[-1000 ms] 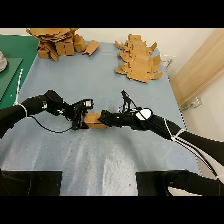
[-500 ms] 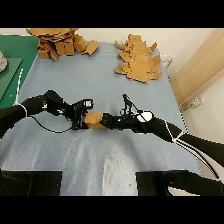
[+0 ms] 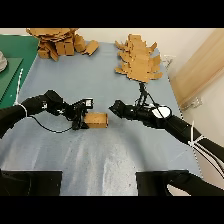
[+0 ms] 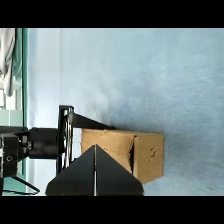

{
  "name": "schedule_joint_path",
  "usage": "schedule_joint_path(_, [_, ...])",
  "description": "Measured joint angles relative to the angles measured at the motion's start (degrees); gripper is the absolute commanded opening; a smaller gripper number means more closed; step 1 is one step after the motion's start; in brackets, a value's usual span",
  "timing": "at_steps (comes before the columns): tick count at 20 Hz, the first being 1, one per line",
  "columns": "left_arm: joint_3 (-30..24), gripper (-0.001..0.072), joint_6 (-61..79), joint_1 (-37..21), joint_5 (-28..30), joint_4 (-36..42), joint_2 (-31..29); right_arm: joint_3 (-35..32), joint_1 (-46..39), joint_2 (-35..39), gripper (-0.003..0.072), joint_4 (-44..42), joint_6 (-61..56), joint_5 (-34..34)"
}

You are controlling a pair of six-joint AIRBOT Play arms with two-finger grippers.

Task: Fold the box.

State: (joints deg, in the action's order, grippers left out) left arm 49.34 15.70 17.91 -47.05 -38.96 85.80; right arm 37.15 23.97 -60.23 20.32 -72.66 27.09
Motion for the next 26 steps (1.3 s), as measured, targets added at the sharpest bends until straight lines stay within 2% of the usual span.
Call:
schedule_joint_path(5, [0.33, 0.0514, -3.72, -0.04, 0.17, 0.92, -0.33, 0.00, -2.12, 0.57, 0.0002, 1.36, -0.61, 1.73])
schedule_joint_path(6, [0.76, 0.0408, -5.77, -0.07, 0.79, 0.70, -0.63, 0.00, -2.21, 0.63, 0.0002, 1.51, -0.66, 2.05])
schedule_joint_path(7, [1.36, 0.0221, -8.07, -0.20, 1.62, 0.35, -1.07, 0.00, -2.29, 0.63, 0.0002, 1.57, -0.66, 2.14])
schedule_joint_path(8, [2.03, 0.0192, -10.36, -0.35, 1.68, 0.35, -1.68, 0.00, -2.36, 0.66, 0.0002, 1.73, -0.83, 2.27])
schedule_joint_path(11, [4.79, 0.0193, -15.96, -1.46, 1.44, 1.29, -4.39, -0.02, -2.54, 0.68, 0.0002, 1.97, -0.81, 2.23])
schedule_joint_path(15, [7.50, 0.0193, -22.03, -5.97, 8.90, 1.46, -7.91, 0.00, -2.56, 0.68, 0.0002, 1.99, -0.83, 2.23])
schedule_joint_path(17, [8.00, 0.0193, -25.22, -9.84, 14.53, 0.42, -8.70, 0.00, -2.58, 0.68, 0.0002, 1.99, -0.83, 2.21])
schedule_joint_path(20, [8.37, 0.0193, -29.97, -16.96, 19.32, -1.44, -8.96, 0.00, -2.58, 0.68, 0.0002, 1.99, -0.83, 2.19])
schedule_joint_path(26, [8.48, 0.0193, -37.07, -29.66, 21.57, -2.84, -6.93, -0.02, -2.58, 0.68, 0.0003, 1.97, -0.81, 2.23])
